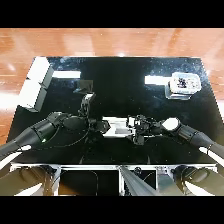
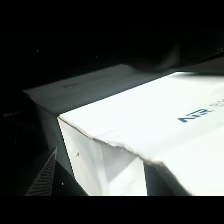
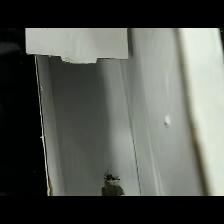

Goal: Fold the box and place the chain.

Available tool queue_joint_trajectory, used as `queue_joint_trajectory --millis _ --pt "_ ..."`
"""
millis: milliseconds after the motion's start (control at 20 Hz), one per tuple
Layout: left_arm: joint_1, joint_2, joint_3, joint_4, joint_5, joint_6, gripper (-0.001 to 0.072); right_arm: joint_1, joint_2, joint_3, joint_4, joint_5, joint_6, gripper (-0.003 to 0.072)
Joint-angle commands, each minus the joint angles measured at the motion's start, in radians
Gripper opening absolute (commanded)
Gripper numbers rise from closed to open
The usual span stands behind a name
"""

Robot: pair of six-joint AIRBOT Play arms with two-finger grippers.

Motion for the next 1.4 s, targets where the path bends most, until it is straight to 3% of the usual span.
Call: queue_joint_trajectory --millis 0,550,800,1300,1350 --pt "0.005 0.018 0.004 -0.019 0.009 0.001 0.0634 0.001 0.0 0.0 0.0 0.0 0.0 0.0691" --pt "0.024 0.01 0.011 -0.037 0.094 0.005 0.0633 0.001 0.0 0.0 0.0 0.0 0.0 0.069" --pt "-0.014 0.003 0.011 -0.019 -0.012 0.004 0.0629 0.001 0.0 0.0 -0.001 0.0 0.0 0.069" --pt "-0.081 -0.066 0.011 -0.011 -0.061 0.0 0.0617 0.001 0.0 0.0 -0.001 0.0 0.001 0.0686" --pt "-0.08 -0.068 0.011 -0.01 -0.064 -0.001 0.0617 0.001 0.0 0.0 -0.001 0.0 0.001 0.0606"
